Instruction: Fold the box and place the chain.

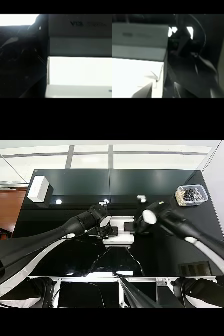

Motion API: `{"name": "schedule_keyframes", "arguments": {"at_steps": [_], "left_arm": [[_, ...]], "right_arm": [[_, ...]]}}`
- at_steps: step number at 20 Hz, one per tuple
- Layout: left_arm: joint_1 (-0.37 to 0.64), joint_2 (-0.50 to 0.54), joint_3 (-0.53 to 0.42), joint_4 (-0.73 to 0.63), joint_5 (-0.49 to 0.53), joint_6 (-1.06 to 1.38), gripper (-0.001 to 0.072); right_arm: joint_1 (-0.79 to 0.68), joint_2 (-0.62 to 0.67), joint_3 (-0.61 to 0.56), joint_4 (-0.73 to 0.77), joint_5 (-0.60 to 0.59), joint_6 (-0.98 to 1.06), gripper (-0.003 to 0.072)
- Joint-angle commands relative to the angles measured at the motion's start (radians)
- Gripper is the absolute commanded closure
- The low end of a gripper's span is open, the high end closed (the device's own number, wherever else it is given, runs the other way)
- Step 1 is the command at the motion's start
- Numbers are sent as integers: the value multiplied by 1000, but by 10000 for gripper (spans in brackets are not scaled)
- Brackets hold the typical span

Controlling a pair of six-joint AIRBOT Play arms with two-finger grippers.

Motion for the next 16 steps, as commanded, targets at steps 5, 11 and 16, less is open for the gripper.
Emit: {"name": "schedule_keyframes", "arguments": {"at_steps": [5,11,16], "left_arm": [[0,0,0,0,0,0,681],[0,0,0,0,0,0,681],[1,0,0,0,12,0,681]], "right_arm": [[-358,270,97,-140,71,-304,358],[-724,148,29,-404,-218,-312,30],[-870,-173,209,-143,-282,-391,32]]}}
